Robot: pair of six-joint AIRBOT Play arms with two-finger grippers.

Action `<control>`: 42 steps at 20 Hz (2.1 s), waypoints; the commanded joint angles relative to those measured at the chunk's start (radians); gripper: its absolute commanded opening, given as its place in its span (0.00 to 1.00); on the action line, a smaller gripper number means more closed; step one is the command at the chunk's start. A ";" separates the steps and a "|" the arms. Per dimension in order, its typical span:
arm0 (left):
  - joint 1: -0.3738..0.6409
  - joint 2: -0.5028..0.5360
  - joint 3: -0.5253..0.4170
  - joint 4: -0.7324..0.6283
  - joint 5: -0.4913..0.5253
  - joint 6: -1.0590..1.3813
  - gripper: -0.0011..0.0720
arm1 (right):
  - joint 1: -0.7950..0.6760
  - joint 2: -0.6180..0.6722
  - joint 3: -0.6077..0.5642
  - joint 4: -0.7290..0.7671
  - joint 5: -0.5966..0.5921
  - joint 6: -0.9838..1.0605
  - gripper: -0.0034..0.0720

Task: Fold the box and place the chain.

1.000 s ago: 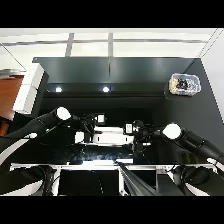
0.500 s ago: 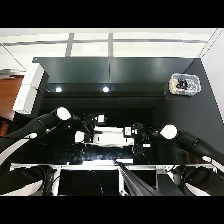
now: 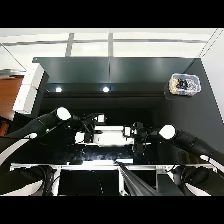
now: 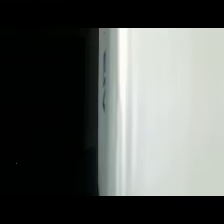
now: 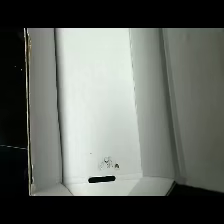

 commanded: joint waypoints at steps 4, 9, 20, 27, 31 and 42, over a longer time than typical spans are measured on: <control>0.000 -0.001 0.001 0.000 0.005 0.001 0.06 | 0.000 -0.014 -0.001 0.003 -0.004 -0.011 0.94; 0.000 -0.003 0.001 0.000 0.003 0.001 0.06 | 0.000 -0.029 -0.001 0.027 -0.021 -0.039 0.94; 0.000 -0.003 0.001 -0.003 0.004 0.001 0.06 | 0.000 -0.029 -0.001 0.024 -0.023 -0.039 0.83; 0.000 -0.003 0.001 -0.004 0.004 0.001 0.06 | 0.000 -0.029 -0.001 0.024 -0.023 -0.039 0.83; 0.000 -0.003 0.001 -0.003 -0.001 -0.039 0.06 | 0.000 -0.029 -0.001 0.024 -0.023 -0.038 0.80; 0.011 0.074 0.018 0.026 -0.006 -0.124 0.81 | 0.000 -0.029 -0.001 0.024 -0.019 -0.039 0.51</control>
